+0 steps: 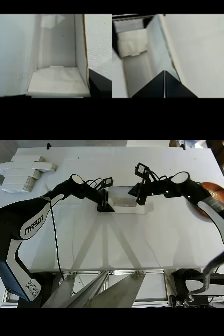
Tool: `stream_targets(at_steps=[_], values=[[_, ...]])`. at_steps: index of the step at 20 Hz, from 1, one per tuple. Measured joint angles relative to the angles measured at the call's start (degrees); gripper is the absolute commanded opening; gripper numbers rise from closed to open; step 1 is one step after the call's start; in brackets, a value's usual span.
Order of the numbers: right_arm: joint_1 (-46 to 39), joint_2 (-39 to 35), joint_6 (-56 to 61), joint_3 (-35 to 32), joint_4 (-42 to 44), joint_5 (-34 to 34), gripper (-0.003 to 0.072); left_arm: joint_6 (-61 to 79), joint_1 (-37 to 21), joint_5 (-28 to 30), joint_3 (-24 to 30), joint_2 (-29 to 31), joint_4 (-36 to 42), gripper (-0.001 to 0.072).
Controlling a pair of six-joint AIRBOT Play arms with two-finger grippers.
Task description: Fold the box and place the chain.
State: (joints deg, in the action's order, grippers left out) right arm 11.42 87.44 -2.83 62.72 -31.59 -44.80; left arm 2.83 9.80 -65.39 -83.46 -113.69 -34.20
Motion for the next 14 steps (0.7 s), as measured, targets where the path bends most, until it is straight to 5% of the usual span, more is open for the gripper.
stream_targets(at_steps=[7, 14], values=[[0.04, 4.55, -0.96, 0.0, 10.1, 13.62, 0.0006, -0.28, -0.02, 0.37, 0.0, 0.0, 0.0, 0.0533], [0.0, 8.35, -1.9, 0.02, 8.7, 13.05, 0.0007, -0.09, -0.02, 0.13, 0.0, -0.02, -0.26, 0.0533]])
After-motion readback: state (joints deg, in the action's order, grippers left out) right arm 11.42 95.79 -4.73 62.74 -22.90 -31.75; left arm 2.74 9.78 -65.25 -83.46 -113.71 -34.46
